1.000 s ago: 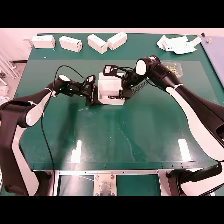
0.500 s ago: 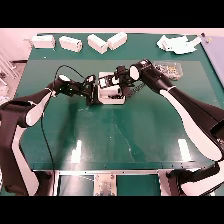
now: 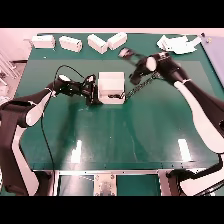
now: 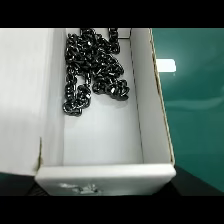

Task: Fold the box and place the chain.

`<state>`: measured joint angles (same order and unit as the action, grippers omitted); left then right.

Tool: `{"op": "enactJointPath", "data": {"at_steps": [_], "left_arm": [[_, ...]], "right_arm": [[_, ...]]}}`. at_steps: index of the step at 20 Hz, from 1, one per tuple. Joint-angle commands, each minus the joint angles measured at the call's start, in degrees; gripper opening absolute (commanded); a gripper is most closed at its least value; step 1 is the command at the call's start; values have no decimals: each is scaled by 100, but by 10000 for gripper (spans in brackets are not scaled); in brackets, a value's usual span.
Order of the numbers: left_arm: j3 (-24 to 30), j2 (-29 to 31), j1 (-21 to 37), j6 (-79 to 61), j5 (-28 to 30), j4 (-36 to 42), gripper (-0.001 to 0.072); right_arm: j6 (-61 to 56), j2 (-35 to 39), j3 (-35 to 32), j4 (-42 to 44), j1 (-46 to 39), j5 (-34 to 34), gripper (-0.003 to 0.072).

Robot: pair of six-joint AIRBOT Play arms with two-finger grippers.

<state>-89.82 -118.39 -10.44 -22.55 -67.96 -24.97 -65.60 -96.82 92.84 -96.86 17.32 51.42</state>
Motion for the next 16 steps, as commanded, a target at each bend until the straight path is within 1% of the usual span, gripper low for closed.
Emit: {"op": "enactJointPath", "data": {"at_steps": [1, 4, 7, 9, 16], "left_arm": [[-4, -2, 2, 0, 2, -4, 470], [-4, -2, 2, 0, 0, -2, 470], [-4, -2, 2, 0, 2, -2, 471], [-4, -2, 2, 0, 0, -2, 471], [-4, -2, 2, 0, 0, -2, 470]], "right_arm": [[-2651, 2, -94, -66, -763, -57, 574], [-3067, -76, -245, 39, -1189, -269, 574], [-3515, -240, -527, 85, -1447, -855, 574], [-3832, -461, -564, 118, -1537, -1049, 574], [-3853, -1056, -564, 1451, -1552, -1902, 574]]}}
